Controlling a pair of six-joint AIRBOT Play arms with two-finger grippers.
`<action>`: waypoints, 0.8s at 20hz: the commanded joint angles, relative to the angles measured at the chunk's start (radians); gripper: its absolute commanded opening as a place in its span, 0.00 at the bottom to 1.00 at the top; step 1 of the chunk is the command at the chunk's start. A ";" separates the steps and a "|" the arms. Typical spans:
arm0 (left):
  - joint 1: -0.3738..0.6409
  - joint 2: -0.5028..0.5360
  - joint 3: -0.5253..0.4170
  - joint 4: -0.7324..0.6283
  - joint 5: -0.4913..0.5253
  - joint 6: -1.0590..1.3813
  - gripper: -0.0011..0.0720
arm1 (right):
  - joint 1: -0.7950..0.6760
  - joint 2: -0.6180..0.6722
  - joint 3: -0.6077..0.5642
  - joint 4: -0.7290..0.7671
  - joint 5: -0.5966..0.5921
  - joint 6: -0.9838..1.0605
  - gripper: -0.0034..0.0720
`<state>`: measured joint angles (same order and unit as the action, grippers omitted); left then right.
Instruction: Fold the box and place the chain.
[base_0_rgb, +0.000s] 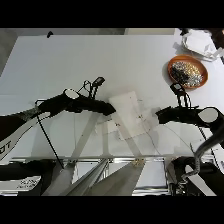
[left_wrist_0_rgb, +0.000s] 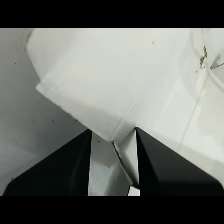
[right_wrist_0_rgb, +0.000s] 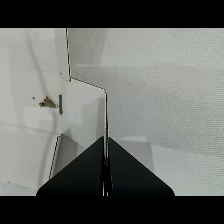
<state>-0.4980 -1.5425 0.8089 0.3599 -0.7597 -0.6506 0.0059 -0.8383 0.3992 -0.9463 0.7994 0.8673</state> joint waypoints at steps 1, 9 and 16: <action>0.007 0.000 0.003 0.006 -0.067 0.090 0.41 | 0.001 0.001 -0.001 0.000 -0.001 0.000 0.06; 0.007 -0.078 0.100 -0.064 -0.209 0.151 0.39 | 0.001 0.001 -0.001 0.000 0.000 0.000 0.06; 0.007 -0.137 0.175 0.083 -0.260 0.101 0.22 | 0.001 0.001 -0.001 0.000 0.000 0.000 0.06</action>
<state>-0.4919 -1.6665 0.9672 0.3935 -1.0000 -0.5495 0.0059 -0.8383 0.3992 -0.9466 0.7986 0.8673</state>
